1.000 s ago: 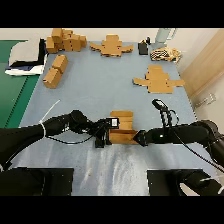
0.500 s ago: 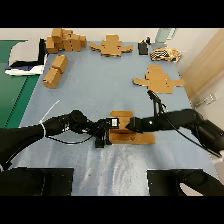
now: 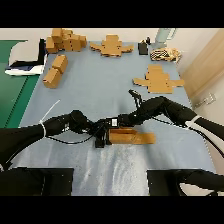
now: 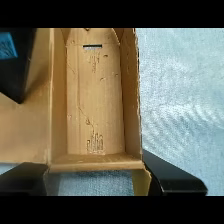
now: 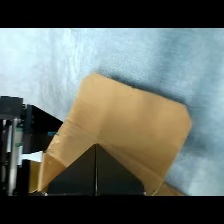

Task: Fold the box.

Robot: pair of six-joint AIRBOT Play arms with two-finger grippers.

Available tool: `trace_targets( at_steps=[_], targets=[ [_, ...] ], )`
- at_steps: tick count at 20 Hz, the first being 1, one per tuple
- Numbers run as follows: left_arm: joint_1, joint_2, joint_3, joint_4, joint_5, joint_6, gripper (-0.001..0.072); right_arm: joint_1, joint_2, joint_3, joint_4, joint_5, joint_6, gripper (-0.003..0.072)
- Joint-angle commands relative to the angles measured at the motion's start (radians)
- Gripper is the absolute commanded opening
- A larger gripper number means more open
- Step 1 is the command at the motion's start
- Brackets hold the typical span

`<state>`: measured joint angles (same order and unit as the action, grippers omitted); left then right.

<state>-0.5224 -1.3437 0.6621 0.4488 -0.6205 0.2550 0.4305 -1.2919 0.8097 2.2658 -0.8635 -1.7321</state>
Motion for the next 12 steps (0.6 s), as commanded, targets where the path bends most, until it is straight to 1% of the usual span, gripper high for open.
trace_targets(
  at_steps=[1,6,8,10,11,12],
  targets=[
    [0.000,0.000,0.000,0.000,0.000,0.002,0.0524,0.000,-0.053,0.008,-0.008,0.004,-0.079,0.0003],
    [0.000,0.000,0.000,0.000,0.000,0.002,0.0524,0.000,-0.051,0.008,-0.007,0.010,-0.111,0.0004],
    [0.000,0.000,0.000,0.000,0.000,0.002,0.0523,-0.001,-0.029,0.018,-0.016,0.009,-0.152,0.0003],
    [0.000,0.000,0.000,0.000,0.000,0.002,0.0524,-0.007,0.046,0.027,-0.076,0.010,-0.153,0.0003],
    [0.000,0.000,0.000,0.000,0.000,0.002,0.0523,-0.009,0.096,0.027,-0.138,0.010,-0.140,0.0003],
    [0.000,0.000,0.000,0.000,0.000,0.002,0.0524,-0.009,0.150,0.027,-0.235,-0.007,-0.086,0.0003]
  ],
)
